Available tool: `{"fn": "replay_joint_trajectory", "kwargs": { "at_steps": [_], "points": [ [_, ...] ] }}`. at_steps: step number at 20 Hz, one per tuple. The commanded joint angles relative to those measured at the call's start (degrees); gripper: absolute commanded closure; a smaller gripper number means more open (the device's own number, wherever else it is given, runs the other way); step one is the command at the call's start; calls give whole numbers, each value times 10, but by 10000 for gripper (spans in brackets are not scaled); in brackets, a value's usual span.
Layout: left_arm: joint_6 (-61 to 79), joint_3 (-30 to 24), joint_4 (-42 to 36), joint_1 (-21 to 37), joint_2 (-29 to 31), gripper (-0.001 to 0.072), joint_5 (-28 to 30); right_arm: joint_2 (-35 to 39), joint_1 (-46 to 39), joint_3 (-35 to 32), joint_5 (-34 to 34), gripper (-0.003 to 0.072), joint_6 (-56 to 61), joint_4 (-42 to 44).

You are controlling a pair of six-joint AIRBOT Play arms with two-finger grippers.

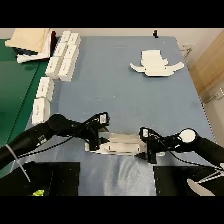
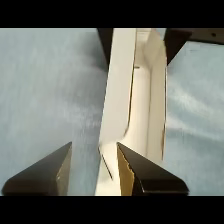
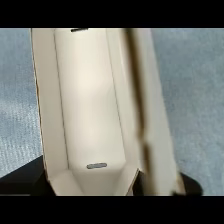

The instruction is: Fold the box.

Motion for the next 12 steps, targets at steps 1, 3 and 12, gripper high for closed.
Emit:
{"fn": "replay_joint_trajectory", "kwargs": {
  "at_steps": [1, 3, 12],
  "points": [
    [-249, 1, 179, 47, 69, 279, -102, 0, 0, 0, 0, 86, 0, 0],
    [-339, 7, 193, 59, 105, 549, -183, 0, 0, 0, 0, 86, 0, 0],
    [-508, 75, 1, -87, 32, 691, -107, 0, 0, 0, 0, 86, 0, 0]
  ]
}}
